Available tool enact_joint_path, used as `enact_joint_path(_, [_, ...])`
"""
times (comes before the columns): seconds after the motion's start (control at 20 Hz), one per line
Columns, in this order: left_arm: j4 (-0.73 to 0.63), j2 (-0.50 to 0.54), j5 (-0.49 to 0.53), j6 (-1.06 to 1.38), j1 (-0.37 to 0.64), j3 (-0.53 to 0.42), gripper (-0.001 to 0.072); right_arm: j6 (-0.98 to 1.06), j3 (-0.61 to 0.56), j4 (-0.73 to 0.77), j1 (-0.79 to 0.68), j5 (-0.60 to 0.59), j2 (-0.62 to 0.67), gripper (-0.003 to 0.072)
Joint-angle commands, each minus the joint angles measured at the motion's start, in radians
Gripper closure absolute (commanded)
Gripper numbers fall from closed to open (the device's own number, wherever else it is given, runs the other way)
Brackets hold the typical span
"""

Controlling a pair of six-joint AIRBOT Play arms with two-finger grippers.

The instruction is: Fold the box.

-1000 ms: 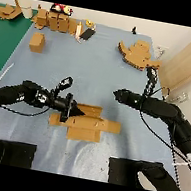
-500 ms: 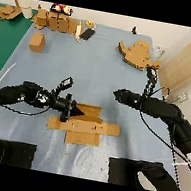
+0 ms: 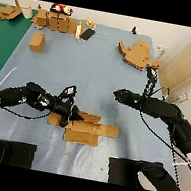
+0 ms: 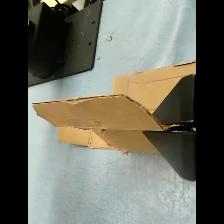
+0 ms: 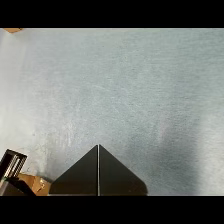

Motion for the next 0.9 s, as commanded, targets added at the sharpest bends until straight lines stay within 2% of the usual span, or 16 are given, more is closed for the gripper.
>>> enact_joint_path(0.0, [0.001, 0.008, 0.042, 0.008, -0.009, -0.001, 0.0696, 0.000, 0.001, 0.000, 0.001, 0.000, 0.000, 0.0682])
enact_joint_path(0.25, [-0.117, 0.029, -0.004, 0.010, -0.005, -0.001, 0.0696, 0.000, 0.001, 0.001, 0.001, 0.000, 0.000, 0.0682])
enact_joint_path(0.45, [-0.111, 0.022, 0.020, 0.011, -0.004, -0.004, 0.0696, 0.000, 0.001, 0.001, 0.001, 0.000, 0.000, 0.0682])
enact_joint_path(0.6, [-0.033, 0.022, 0.046, 0.012, -0.005, -0.004, 0.0696, 0.000, 0.001, 0.000, 0.000, 0.000, 0.000, 0.0682])
enact_joint_path(0.85, [-0.011, 0.022, 0.054, 0.008, -0.006, -0.004, 0.0696, 0.000, 0.001, 0.000, 0.001, 0.000, 0.000, 0.0682])
